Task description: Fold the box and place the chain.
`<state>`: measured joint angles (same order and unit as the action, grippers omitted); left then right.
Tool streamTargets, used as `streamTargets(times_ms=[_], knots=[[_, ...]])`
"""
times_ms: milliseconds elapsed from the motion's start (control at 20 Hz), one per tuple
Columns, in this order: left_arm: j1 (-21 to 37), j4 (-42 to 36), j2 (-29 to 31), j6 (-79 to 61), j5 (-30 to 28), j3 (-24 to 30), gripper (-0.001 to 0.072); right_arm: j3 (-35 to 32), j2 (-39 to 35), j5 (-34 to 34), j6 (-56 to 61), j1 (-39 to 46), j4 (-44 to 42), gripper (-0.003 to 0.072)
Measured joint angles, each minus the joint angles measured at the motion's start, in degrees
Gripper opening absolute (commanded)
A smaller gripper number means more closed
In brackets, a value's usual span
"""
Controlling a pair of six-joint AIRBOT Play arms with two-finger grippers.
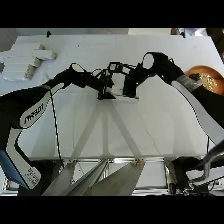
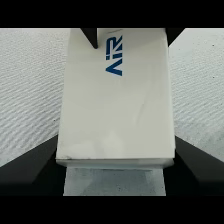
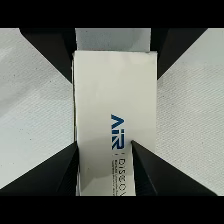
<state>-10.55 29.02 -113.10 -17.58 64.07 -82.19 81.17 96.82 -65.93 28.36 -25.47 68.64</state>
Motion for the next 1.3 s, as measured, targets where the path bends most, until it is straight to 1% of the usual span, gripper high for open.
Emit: streamTargets(times_ms=[150, 200, 250, 350, 450, 600, 650, 700, 750, 800, 850, 950, 1150, 1300], knots=[[0.0, 0.0, 0.0, 0.0, 0.2, 0.0, 0.0396, -0.2, -0.5, 0.0, 0.2, -0.1, 0.0, 0.0346], [0.0, 0.1, 0.0, -0.1, 0.3, 0.0, 0.0396, -0.2, -0.9, -0.3, 0.3, -0.1, 0.0, 0.0398], [-0.1, 0.1, 0.0, -0.1, 0.4, 0.0, 0.0396, -0.3, -1.5, -0.4, 0.3, -0.1, 0.0, 0.0404], [-0.1, 0.1, 0.0, 0.0, 0.4, 0.0, 0.0396, -0.3, -3.0, -0.2, 0.4, -0.1, 0.3, 0.0404], [0.0, 0.0, 0.0, 0.0, 0.2, 0.0, 0.0396, -0.3, -4.4, 2.1, 0.4, -0.1, 0.2, 0.0404], [0.0, 0.0, 0.0, 0.0, 0.1, 0.0, 0.0396, -0.3, -6.3, 3.2, 0.4, 0.0, 0.4, 0.0402], [0.0, 0.0, 0.0, 0.0, 0.1, 0.0, 0.0396, -0.3, -6.8, 3.4, 0.4, 0.0, 0.4, 0.0389], [0.0, 0.0, 0.0, 0.0, 0.1, 0.0, 0.0396, -0.3, -7.1, 3.7, 0.9, 0.1, 0.5, 0.0356], [0.0, 0.0, 0.0, 0.0, 0.1, 0.0, 0.0396, -0.3, -7.4, 3.7, 1.9, 0.2, 0.6, 0.0259], [0.0, 0.0, 0.0, 0.0, 0.1, 0.0, 0.0396, -0.3, -7.5, 3.8, 3.3, 0.5, 0.6, 0.0179], [0.0, 0.0, 0.0, 0.0, 0.0, 0.0, 0.0396, -0.3, -7.6, 3.8, 5.1, 0.9, 0.2, 0.0139], [0.0, 0.0, 0.0, 0.0, 0.0, 0.0, 0.0396, -0.3, -7.8, 3.9, 9.3, 2.9, -3.0, 0.0010], [0.0, 0.0, 0.0, 0.0, 0.0, 0.0, 0.0396, -1.9, -7.9, 4.5, 14.1, 8.3, -14.4, 0.0009], [0.0, 0.0, 0.0, 0.0, 0.0, 0.0, 0.0396, -6.9, -7.9, 7.4, 15.7, 11.0, -24.0, 0.0008]])
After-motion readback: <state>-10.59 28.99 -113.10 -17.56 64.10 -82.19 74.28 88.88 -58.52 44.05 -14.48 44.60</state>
